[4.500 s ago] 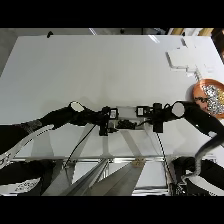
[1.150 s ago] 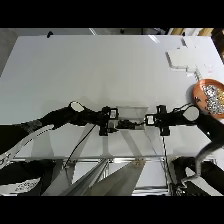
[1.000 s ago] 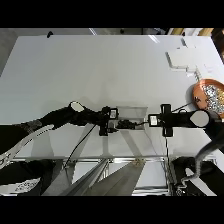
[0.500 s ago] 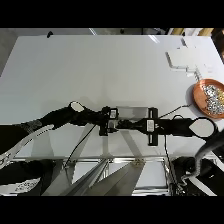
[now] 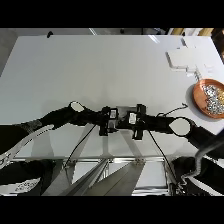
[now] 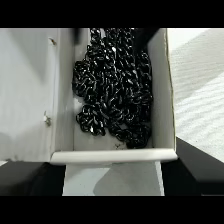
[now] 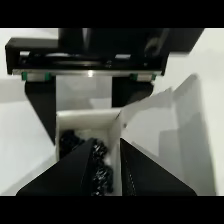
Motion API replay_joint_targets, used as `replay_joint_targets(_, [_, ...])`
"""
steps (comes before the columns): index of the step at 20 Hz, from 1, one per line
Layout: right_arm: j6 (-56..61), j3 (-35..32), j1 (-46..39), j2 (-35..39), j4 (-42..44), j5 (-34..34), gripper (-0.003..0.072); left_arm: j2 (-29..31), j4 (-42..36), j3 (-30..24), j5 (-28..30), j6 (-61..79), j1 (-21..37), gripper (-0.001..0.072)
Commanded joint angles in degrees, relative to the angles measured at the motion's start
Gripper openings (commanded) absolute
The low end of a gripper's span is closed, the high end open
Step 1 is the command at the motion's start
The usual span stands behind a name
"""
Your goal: Fold the box and place the chain.
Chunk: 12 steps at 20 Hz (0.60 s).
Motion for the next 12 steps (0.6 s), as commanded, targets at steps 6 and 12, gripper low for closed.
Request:
replay_joint_targets(6, [0.61, 13.77, -14.08, 3.93, -24.5, 24.17, 0.0186, -0.02, 0.02, 0.02, 0.0, 0.0, 0.02, 0.0271])
replay_joint_targets(12, [0.09, 13.22, -30.58, 2.73, -30.86, 28.63, 0.017, -0.02, 0.02, 0.02, 0.0, 0.0, 0.02, 0.0271])
